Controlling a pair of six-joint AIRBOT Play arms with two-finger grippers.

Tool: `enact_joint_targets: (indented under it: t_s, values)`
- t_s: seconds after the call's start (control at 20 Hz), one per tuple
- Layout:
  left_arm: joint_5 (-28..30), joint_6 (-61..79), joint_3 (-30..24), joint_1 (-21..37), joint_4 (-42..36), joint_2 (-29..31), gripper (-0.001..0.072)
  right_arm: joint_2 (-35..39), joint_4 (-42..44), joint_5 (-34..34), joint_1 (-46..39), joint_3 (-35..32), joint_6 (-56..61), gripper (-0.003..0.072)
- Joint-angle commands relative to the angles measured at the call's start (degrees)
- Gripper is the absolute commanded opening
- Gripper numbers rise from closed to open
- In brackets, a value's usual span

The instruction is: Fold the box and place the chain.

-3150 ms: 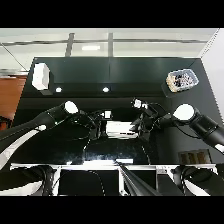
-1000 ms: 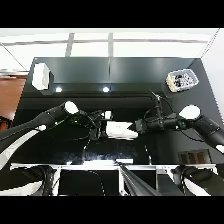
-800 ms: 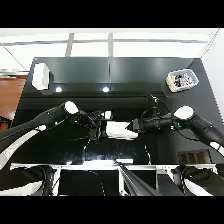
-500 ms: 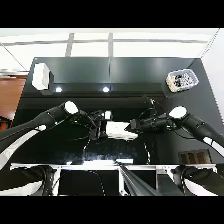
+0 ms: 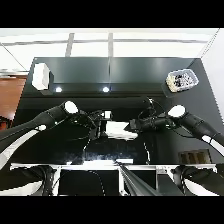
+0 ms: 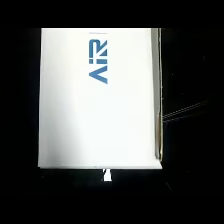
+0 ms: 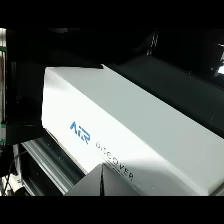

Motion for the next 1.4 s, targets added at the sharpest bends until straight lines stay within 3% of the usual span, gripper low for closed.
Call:
enact_joint_targets:
  t_s: [0.0, 0.2, 0.8, 1.15, 1.2, 1.25, 1.35]
  values:
    - [0.0, 0.2, 0.0, 0.0, 0.2, 0.0, 0.0464, 1.6, 1.0, 11.9, -2.8, 2.8, -1.1, 0.0011]
    - [0.0, 0.3, 0.0, 0.0, 0.2, 0.0, 0.0464, 3.4, 0.0, 17.2, -7.6, 2.7, -1.0, 0.0011]
    - [0.1, 0.2, 0.0, 0.0, 0.2, 0.0, 0.0464, 3.3, -8.7, 4.7, -7.2, -2.9, 0.7, 0.0011]
    - [0.2, 0.2, 0.0, 0.0, 0.2, 0.2, 0.0471, 5.4, -7.6, 10.1, -7.6, -0.4, 0.4, 0.0011]
    - [0.2, 0.2, 0.0, 0.1, 0.5, 0.7, 0.0559, 7.0, -7.7, 11.6, -8.0, 1.5, 0.4, 0.0011]
    - [0.3, 0.1, 0.0, 0.3, 0.9, 1.5, 0.0720, 8.8, -7.6, 12.9, -8.8, 3.5, 0.4, 0.0011]
    - [-0.1, -0.7, 0.1, 0.5, 3.4, 3.8, 0.0718, 13.0, -8.5, 14.3, -11.6, 7.1, 0.5, 0.0011]
